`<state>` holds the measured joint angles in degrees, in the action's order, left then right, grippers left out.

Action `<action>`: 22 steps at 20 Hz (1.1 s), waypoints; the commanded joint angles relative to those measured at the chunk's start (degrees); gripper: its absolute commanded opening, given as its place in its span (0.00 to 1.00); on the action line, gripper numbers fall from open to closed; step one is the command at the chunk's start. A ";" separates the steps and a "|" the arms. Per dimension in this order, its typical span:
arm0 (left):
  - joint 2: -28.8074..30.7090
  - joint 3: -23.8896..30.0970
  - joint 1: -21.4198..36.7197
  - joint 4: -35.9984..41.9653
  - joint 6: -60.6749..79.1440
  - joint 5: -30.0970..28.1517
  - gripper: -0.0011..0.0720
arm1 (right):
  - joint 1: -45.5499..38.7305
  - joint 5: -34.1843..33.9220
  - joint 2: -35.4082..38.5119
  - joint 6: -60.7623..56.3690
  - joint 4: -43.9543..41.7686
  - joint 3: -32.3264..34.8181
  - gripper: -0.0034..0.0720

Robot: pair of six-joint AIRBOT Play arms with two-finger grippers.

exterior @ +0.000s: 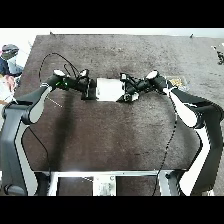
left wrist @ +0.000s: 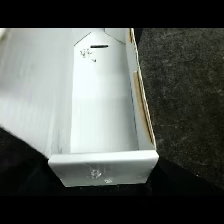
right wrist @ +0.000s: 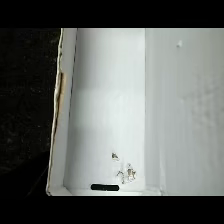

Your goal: Fold the box and place the chain.

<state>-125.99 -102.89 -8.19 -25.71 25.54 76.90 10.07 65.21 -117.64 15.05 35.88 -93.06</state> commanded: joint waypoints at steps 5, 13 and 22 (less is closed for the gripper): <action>-0.04 0.00 -1.75 0.83 0.02 -3.69 0.93 | -0.02 -0.07 0.00 -0.07 -0.11 -0.02 0.68; -0.57 0.28 -2.89 -0.22 0.00 -6.84 0.93 | -0.02 -0.07 0.00 -0.04 -0.11 -0.02 0.68; -0.79 0.28 -2.89 0.00 0.50 -5.95 0.84 | -0.02 -0.07 0.00 -0.04 -0.11 -0.02 0.68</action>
